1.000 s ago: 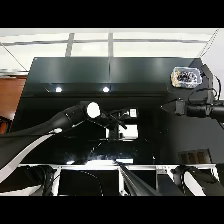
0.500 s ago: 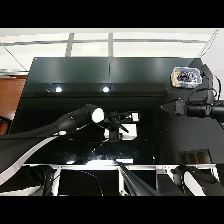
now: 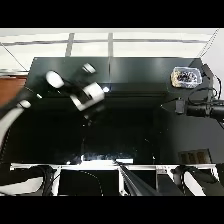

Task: Fold the box and place the chain.

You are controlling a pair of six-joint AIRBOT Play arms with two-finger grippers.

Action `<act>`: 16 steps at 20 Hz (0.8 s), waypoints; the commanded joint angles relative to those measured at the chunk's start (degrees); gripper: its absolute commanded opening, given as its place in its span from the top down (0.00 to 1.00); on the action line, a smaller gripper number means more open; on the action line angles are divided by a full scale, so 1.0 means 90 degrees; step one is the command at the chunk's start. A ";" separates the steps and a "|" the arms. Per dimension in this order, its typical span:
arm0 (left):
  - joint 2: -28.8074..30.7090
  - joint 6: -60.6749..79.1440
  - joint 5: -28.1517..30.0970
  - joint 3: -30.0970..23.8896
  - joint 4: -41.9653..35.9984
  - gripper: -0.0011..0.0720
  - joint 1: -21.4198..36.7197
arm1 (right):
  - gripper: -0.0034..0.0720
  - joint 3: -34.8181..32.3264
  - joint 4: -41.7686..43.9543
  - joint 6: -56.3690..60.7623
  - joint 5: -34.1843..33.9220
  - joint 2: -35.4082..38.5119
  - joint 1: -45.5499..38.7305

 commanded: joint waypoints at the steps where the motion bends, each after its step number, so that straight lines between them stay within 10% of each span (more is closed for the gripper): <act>1: -0.0755 -0.0636 0.0022 0.1392 0.0134 0.59 0.1902 | 0.93 0.0002 0.0046 0.0134 -0.0051 0.0002 0.0000; 7: -0.3257 -0.2375 -0.0449 0.4840 0.1311 0.59 0.3220 | 0.93 0.0002 0.0051 0.0398 -0.0357 0.0002 0.0000; 14: -0.4537 -0.2640 -0.0481 0.5831 0.1188 0.58 0.3385 | 0.93 0.0002 0.0044 0.0430 -0.0661 0.0002 0.0000; 15: -0.4561 -0.2659 -0.0483 0.5831 0.1188 0.54 0.3366 | 0.93 0.0002 0.0046 0.0432 -0.0678 0.0002 0.0000; 16: -0.4539 -0.2664 -0.0471 0.5846 0.1190 0.15 0.3347 | 0.93 0.0002 0.0046 0.0430 -0.0653 0.0002 0.0000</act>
